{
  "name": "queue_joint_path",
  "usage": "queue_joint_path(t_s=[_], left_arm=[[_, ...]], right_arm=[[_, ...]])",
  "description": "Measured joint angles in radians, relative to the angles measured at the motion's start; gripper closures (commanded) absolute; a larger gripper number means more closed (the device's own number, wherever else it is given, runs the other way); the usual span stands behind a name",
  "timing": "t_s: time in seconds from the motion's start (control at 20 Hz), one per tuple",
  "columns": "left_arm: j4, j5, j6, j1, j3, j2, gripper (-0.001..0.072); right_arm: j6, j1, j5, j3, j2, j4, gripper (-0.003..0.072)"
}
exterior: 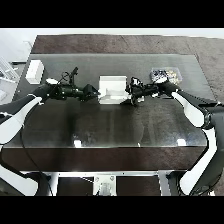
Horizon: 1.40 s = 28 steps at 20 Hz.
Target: Fold the box and place the chain.
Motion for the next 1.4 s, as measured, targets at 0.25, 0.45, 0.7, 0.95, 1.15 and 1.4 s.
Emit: queue_joint_path(t_s=[0.25,0.45,0.7,0.95,1.15,1.4], left_arm=[[0.080,0.024,-0.098,-0.029,0.034,0.000,0.0315],[0.190,0.032,-0.217,-0.057,0.087,0.000,0.0315],[0.312,0.038,-0.337,-0.089,0.140,0.000,0.0315],[0.453,0.032,-0.472,-0.124,0.196,0.000,0.0315],[0.534,0.031,-0.550,-0.144,0.228,0.000,0.0315],[0.600,0.032,-0.620,-0.165,0.241,0.000,0.0315]], right_arm=[[0.000,0.000,0.000,0.000,0.000,0.000,0.0099],[0.000,0.000,0.000,0.000,0.000,0.000,0.0098],[0.000,0.000,0.000,0.000,0.000,0.000,0.0098],[0.000,0.000,0.000,0.000,0.000,0.000,0.0098],[0.000,0.000,0.000,0.000,0.000,0.000,0.0098],[0.000,0.000,0.000,0.000,0.000,0.000,0.0098]])
